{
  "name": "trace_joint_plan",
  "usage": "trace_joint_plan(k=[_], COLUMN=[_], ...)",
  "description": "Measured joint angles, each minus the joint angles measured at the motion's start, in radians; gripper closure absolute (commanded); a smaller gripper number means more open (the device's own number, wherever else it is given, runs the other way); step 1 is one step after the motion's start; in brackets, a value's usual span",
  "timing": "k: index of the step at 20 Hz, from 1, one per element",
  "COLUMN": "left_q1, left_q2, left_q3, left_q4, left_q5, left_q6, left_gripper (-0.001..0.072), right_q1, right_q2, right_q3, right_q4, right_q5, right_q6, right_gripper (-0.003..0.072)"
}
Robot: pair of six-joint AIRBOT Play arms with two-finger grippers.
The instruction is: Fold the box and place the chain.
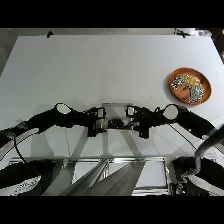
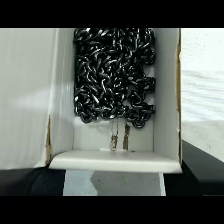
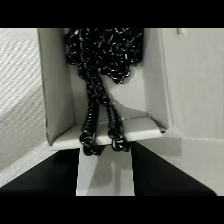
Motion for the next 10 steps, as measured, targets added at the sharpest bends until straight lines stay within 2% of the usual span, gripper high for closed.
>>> trace_joint_plan(k=[4, 6, 8, 10], left_q1=[0.000, 0.000, 0.000, 0.000], left_q2=[0.000, 0.000, 0.000, 0.000], left_q3=[0.000, 0.000, 0.000, 0.000], left_q4=[0.000, 0.000, 0.000, 0.000], left_q5=[0.000, 0.000, 0.000, 0.000], left_q6=[0.000, 0.000, -0.002, -0.002], left_gripper=[0.0567, 0.0567, 0.0567, 0.0567], right_q1=[0.000, 0.000, 0.000, 0.000], right_q2=[-0.027, -0.032, -0.034, -0.036], right_q3=[-0.001, -0.001, -0.001, -0.001], right_q4=[0.024, 0.030, 0.036, 0.045], right_q5=[-0.036, -0.042, -0.051, -0.056], right_q6=[-0.043, -0.058, -0.063, -0.069], right_gripper=[0.0399, 0.0453, 0.0473, 0.0638])
